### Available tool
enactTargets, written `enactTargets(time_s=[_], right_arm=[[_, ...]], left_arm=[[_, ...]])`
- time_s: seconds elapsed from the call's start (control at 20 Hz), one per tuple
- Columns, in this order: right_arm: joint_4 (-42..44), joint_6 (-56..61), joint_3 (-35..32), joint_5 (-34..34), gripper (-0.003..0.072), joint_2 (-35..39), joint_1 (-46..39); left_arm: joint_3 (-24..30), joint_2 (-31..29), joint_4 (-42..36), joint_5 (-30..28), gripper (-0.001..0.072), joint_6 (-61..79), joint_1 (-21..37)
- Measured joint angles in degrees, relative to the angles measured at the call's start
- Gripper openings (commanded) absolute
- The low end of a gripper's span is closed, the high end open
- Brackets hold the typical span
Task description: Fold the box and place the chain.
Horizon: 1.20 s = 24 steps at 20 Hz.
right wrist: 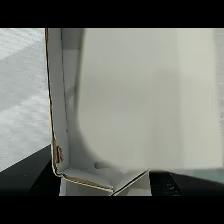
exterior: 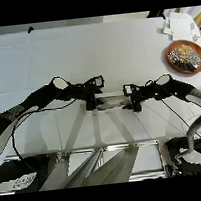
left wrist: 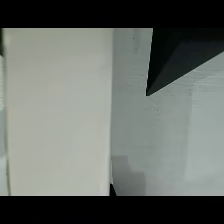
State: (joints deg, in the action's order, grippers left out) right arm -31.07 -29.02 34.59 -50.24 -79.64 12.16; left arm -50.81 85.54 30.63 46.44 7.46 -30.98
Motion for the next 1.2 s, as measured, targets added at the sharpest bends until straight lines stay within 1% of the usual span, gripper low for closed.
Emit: enactTargets(time_s=[0.3,0.45,0.6,0.65,0.7,0.75,0.8,0.9,1.0,1.2], right_arm=[[0.0,0.0,0.0,0.0,0.0454,0.0,0.0],[0.0,0.0,0.0,0.0,0.0454,0.0,0.0],[0.0,0.0,0.0,0.0,0.0454,0.0,0.0],[0.0,0.0,0.0,0.0,0.0454,0.0,0.0],[0.0,0.0,0.0,0.0,0.0454,0.0,0.0],[0.0,0.0,0.0,0.0,0.0454,0.0,0.0],[0.0,0.0,0.0,0.0,0.0454,0.0,0.0],[0.0,0.0,0.0,0.1,0.0454,0.0,0.0],[0.0,0.0,0.0,0.0,0.0454,0.0,0.0],[0.0,0.0,0.0,0.0,0.0454,0.0,0.0]], left_arm=[[0.0,-1.4,2.2,0.9,0.0512,-2.5,0.5],[0.0,-3.7,6.8,1.3,0.0511,-8.4,1.7],[0.0,-7.4,11.9,2.7,0.0508,-13.5,3.3],[0.0,-8.9,13.2,3.1,0.0491,-14.9,3.8],[0.0,-10.4,14.1,3.3,0.0389,-16.2,4.3],[0.0,-11.7,14.8,3.9,0.0183,-17.0,4.6],[0.0,-13.1,15.1,4.6,0.0007,-17.7,4.7],[0.0,-15.5,15.6,6.9,0.0009,-18.6,4.9],[0.0,-17.0,15.8,11.2,0.0006,-20.1,5.0],[0.0,-17.7,14.7,19.6,0.0006,-25.0,5.1]])
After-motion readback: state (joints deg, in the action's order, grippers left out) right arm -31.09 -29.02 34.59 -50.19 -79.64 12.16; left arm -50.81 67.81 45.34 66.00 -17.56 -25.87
